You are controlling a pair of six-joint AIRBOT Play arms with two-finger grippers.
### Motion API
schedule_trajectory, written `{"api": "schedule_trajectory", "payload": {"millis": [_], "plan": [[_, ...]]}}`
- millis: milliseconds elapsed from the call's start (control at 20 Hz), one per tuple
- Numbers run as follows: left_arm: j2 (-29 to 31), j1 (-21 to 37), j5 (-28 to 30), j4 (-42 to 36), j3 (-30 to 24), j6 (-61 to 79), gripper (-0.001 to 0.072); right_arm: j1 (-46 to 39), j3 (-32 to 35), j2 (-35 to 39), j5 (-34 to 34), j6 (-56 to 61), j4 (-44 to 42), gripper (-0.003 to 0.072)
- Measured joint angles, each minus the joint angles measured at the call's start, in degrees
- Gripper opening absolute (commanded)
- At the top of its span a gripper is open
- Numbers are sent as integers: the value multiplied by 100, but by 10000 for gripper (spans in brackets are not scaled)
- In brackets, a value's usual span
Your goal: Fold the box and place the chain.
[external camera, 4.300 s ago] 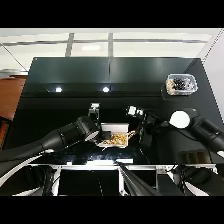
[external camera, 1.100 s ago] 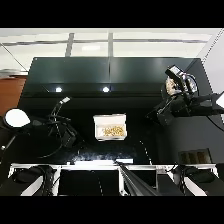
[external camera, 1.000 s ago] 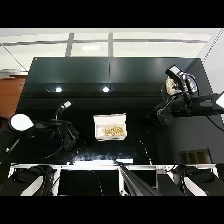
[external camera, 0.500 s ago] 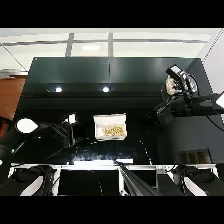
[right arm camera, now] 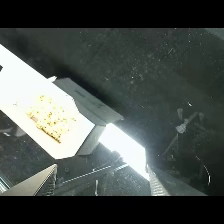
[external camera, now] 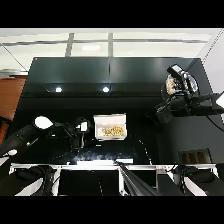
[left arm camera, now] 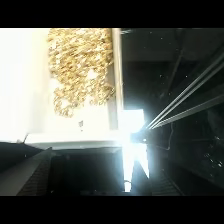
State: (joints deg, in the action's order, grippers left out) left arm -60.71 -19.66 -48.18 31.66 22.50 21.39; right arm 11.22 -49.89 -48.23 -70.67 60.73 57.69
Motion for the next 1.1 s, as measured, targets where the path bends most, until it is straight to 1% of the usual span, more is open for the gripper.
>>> {"api": "schedule_trajectory", "payload": {"millis": [150, 450, 650, 800, 1100], "plan": [[-83, -111, 251, -57, 4, 35, 711, 0, 2, 0, 0, 39, 0, 636], [-129, -166, 409, -105, 31, 7, 712, 0, 0, 0, -2, 55, 0, 636], [-201, -175, 424, -120, 127, -79, 708, 0, 2, 0, 0, 57, 0, 636], [-358, -184, 258, -168, 238, -127, 708, 0, 0, 0, 2, 57, 0, 636], [-472, -214, 149, -348, 337, -168, 708, 0, 2, 0, 15, 57, 0, 636]]}}
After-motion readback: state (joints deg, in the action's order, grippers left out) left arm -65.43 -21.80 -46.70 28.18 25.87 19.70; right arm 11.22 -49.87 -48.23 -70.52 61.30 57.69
